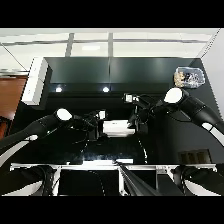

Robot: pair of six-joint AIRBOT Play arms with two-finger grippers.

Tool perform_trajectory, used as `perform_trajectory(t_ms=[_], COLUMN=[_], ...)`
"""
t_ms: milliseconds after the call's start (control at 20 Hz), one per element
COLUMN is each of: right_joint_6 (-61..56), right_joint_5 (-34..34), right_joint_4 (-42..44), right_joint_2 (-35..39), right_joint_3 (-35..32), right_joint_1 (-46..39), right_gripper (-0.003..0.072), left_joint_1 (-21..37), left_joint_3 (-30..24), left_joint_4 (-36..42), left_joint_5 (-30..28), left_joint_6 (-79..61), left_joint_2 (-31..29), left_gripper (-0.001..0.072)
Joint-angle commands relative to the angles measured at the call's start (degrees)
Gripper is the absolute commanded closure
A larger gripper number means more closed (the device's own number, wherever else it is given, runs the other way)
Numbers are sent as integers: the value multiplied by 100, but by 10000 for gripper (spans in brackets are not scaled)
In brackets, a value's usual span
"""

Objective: Fold the box and place the chain.

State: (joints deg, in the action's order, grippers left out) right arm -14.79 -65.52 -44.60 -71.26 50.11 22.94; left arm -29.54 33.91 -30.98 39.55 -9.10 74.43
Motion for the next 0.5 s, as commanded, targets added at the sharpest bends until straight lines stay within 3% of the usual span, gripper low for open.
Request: perform_trajectory(t_ms=[0, 450], right_joint_6=[0, 0], right_joint_5=[-2, 44], right_joint_4=[22, -2], right_joint_2=[9, 15], right_joint_3=[9, 46], right_joint_1=[4, 11], right_gripper=[442, 444], left_joint_1=[0, 0], left_joint_3=[-2, -2], left_joint_4=[-7, -7], left_joint_5=[9, 11], left_joint_6=[-7, -7], left_joint_2=[2, 2], left_gripper=[362, 362])
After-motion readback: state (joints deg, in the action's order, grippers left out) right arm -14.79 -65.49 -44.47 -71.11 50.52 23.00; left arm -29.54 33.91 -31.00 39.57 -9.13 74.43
